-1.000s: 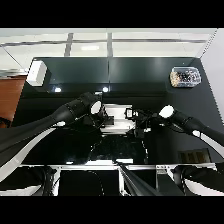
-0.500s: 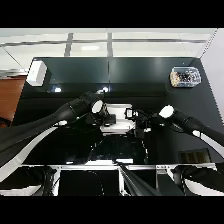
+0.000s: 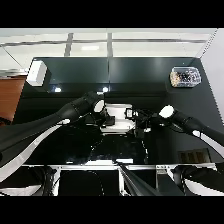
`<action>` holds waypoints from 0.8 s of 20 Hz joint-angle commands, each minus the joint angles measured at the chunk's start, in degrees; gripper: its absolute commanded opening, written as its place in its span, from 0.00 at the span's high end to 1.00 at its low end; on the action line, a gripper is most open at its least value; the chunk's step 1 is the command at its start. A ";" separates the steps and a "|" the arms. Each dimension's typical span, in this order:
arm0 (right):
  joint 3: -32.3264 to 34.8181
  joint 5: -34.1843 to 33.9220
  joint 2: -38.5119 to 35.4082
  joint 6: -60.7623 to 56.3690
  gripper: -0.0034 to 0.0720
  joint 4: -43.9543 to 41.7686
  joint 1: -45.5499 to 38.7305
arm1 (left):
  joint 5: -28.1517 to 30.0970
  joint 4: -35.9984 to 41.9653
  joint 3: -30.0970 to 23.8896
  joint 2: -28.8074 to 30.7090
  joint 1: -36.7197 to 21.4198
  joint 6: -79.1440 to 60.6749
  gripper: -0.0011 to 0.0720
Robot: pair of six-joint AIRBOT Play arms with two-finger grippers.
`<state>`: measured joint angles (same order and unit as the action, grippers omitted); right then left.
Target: Fold the box and place the chain.
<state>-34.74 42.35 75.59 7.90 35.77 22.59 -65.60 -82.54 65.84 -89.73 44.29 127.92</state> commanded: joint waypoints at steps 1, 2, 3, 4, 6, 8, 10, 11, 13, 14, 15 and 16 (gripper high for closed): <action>0.00 0.00 0.04 0.11 0.72 0.04 0.02 | 0.70 0.35 0.44 -0.09 0.04 -0.15 0.95; 0.00 0.00 0.04 0.11 0.72 0.04 0.02 | 0.66 0.35 0.44 -0.09 0.04 -0.17 0.95; 0.00 0.00 0.04 0.11 0.72 0.07 0.02 | 0.63 0.35 0.44 -0.09 0.04 -0.17 0.95; 0.00 0.00 0.04 0.11 0.72 0.04 0.02 | 0.63 0.37 0.44 -0.09 0.04 -0.17 0.95; 0.00 0.00 0.04 0.11 0.72 0.07 0.02 | 0.68 0.59 0.44 -0.09 0.04 -0.17 0.95; 0.00 -0.02 0.04 0.11 0.72 0.04 0.02 | 0.63 0.57 0.39 -0.09 0.04 -0.17 0.95; 0.00 0.07 0.04 0.07 0.72 0.04 0.02 | 0.59 0.52 0.39 -0.09 0.04 -0.22 0.95; 0.00 0.81 0.04 0.09 0.72 0.07 0.04 | 0.59 0.55 0.39 -0.09 0.04 -0.20 0.95; -0.07 -0.13 -0.07 -0.90 0.13 -0.59 0.00 | 0.70 0.52 0.39 -0.09 0.04 -0.17 0.95; -0.44 0.28 -0.74 -3.93 0.01 0.59 -0.26 | 0.83 0.52 0.39 -0.09 0.02 -0.17 0.95; -0.96 1.95 -2.08 -7.26 0.01 3.28 -0.79 | 0.81 0.52 0.39 -0.09 0.00 -0.17 0.95; -1.46 4.20 -4.04 -10.19 0.01 6.58 -1.55 | 0.79 0.50 0.39 -0.09 0.00 -0.15 0.95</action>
<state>-35.31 43.62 74.11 4.14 38.17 22.00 -64.31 -81.60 66.26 -89.78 44.31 127.59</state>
